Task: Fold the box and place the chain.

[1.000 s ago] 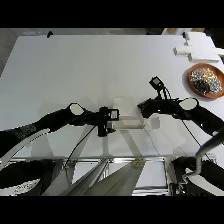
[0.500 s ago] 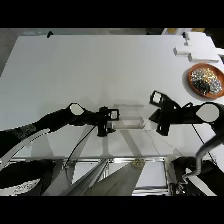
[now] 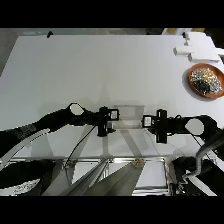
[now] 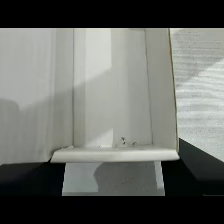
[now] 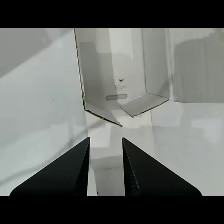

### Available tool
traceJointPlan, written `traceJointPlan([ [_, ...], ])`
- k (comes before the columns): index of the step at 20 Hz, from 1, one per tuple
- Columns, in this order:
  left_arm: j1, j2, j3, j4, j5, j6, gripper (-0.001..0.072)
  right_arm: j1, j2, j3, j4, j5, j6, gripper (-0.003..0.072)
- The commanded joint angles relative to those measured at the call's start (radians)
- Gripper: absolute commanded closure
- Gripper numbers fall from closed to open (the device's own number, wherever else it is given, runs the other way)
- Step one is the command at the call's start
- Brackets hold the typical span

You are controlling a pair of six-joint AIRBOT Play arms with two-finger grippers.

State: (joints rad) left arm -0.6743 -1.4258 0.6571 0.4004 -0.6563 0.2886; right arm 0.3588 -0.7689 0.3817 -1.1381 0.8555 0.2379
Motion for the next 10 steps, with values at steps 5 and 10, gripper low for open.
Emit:
traceJointPlan([
  [5,0.000,0.000,0.000,0.000,-0.006,0.000,0.0434,-0.073,-0.010,-0.048,0.111,-0.115,-0.179,0.0485],
  [10,0.000,0.000,0.000,0.000,-0.006,0.000,0.0434,-0.072,-0.061,-0.048,0.188,-0.085,-0.304,0.0487],
])
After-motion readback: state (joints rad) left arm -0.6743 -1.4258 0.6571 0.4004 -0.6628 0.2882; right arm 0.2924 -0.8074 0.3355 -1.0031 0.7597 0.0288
